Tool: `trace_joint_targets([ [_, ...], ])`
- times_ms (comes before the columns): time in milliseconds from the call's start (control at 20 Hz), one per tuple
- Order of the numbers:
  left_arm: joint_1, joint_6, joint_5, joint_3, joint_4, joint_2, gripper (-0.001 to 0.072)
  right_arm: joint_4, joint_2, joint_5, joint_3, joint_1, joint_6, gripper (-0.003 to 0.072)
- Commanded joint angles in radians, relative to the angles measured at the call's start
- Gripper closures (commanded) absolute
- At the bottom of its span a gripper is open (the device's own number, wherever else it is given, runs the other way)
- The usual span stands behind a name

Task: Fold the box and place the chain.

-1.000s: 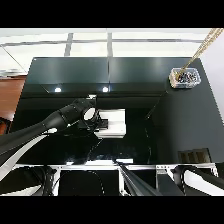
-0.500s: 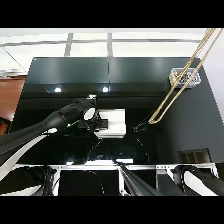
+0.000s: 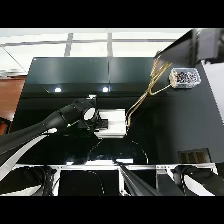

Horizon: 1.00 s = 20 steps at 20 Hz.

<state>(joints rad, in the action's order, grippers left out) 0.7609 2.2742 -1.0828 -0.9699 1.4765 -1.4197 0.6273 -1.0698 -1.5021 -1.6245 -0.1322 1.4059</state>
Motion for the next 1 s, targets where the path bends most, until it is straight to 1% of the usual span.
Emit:
trace_joint_targets([
  [0,0.000,0.000,0.000,-0.001,0.000,0.000,0.0681,0.003,0.000,-0.004,0.095,-0.063,-0.001,0.0677],
  [100,0.000,0.000,0.000,-0.001,0.000,0.000,0.0681,0.002,0.000,0.042,0.195,-0.103,-0.016,0.0680],
  [300,0.000,0.000,0.000,-0.001,0.000,0.000,0.0681,-0.038,-0.010,0.293,0.426,-0.220,-0.026,0.0681],
  [400,0.000,0.000,0.000,-0.001,0.000,0.000,0.0681,-0.050,-0.033,0.365,0.494,-0.263,-0.027,0.0681],
  [500,0.000,0.000,0.000,-0.001,0.000,0.000,0.0681,-0.055,-0.055,0.409,0.534,-0.293,-0.027,0.0681],
  [600,0.000,0.000,0.000,-0.001,0.000,0.000,0.0681,-0.051,-0.077,0.412,0.550,-0.316,-0.027,0.0680],
  [750,0.000,0.000,0.000,-0.001,0.000,0.000,0.0681,0.020,-0.108,0.455,0.564,-0.351,-0.006,0.0679],
  [950,0.000,0.000,0.000,-0.001,0.000,0.000,0.0681,0.027,-0.130,0.464,0.589,-0.357,-0.001,0.0677],
])
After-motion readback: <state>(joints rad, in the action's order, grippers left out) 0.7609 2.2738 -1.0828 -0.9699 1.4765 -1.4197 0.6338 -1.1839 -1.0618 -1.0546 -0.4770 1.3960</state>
